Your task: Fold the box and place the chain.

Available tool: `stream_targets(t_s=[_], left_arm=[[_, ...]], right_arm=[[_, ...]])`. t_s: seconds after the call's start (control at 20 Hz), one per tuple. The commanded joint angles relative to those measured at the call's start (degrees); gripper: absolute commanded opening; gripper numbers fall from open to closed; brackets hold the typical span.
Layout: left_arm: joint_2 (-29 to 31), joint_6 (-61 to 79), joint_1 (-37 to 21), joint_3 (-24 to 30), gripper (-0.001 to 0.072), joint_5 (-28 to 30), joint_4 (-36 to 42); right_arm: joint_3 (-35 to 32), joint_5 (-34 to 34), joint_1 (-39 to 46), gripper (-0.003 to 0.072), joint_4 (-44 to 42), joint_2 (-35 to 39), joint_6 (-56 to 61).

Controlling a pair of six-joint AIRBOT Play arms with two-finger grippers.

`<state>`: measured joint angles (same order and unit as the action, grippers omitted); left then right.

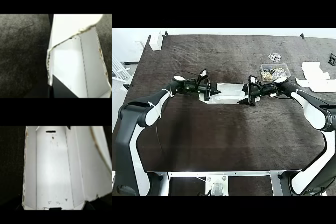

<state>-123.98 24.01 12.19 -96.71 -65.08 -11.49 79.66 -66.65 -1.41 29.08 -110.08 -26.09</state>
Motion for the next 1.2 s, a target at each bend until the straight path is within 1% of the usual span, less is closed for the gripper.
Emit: stream_targets(t_s=[0.0,0.25,0.95,1.15], left_arm=[[0.02,0.02,0.0,0.02,0.002,0.02,-0.04],[0.02,0.02,0.0,0.02,0.002,0.0,-0.04],[0.02,0.02,0.0,0.02,0.002,-0.02,-0.04],[0.02,0.02,0.0,0.02,0.002,-0.02,-0.04]], right_arm=[[0.66,-0.09,-0.07,0.0673,-0.11,-0.55,-0.11],[2.47,-1.2,-0.52,0.0673,0.02,-2.49,0.02],[3.13,-1.14,-1.29,0.0672,0.48,-3.74,0.11],[3.13,-1.16,-1.27,0.0654,0.48,-3.74,0.11]])
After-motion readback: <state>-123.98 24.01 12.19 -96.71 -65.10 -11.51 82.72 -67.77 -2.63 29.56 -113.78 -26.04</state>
